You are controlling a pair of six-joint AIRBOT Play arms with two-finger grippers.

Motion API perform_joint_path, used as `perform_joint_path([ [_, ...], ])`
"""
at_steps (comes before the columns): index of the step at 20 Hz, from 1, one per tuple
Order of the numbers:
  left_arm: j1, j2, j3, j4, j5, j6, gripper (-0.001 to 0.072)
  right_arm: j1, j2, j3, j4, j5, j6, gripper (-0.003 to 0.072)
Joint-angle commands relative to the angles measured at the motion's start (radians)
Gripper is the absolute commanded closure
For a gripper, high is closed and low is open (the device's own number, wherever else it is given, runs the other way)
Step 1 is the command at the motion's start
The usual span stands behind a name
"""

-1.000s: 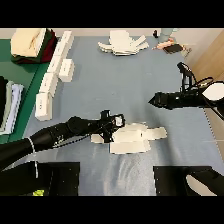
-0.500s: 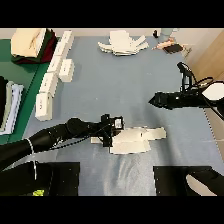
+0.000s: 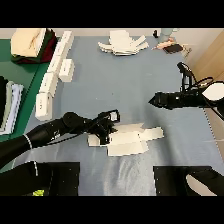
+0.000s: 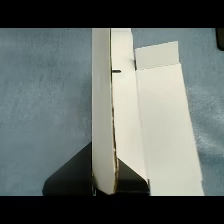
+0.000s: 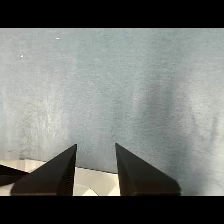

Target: Fold the box.

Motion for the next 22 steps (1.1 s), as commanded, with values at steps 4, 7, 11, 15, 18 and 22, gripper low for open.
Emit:
perform_joint_path([
  [4, 0.145, -0.05, 0.095, 0.012, -0.233, -0.011, 0.0695, 0.001, 0.0, 0.001, 0.0, 0.0, 0.0, 0.0314],
  [7, 0.12, -0.09, 0.102, 0.016, -0.255, -0.001, 0.0695, 0.001, 0.0, 0.001, 0.0, 0.0, 0.0, 0.0314],
  [11, 0.094, -0.093, 0.101, 0.054, -0.243, -0.003, 0.0695, 0.001, 0.0, 0.001, 0.0, 0.0, 0.0, 0.0314],
  [15, 0.088, -0.093, 0.098, 0.053, -0.224, -0.005, 0.0695, 0.001, 0.0, 0.001, 0.0, 0.0, 0.0, 0.0314],
  [18, 0.083, -0.093, 0.084, 0.042, -0.209, -0.006, 0.0695, 0.001, 0.0, 0.001, 0.0, 0.0, 0.0, 0.0314],
  [22, 0.023, -0.092, 0.059, 0.031, -0.14, -0.005, 0.0695, 0.001, 0.0, 0.001, 0.0, 0.0, 0.0, 0.0314],
])
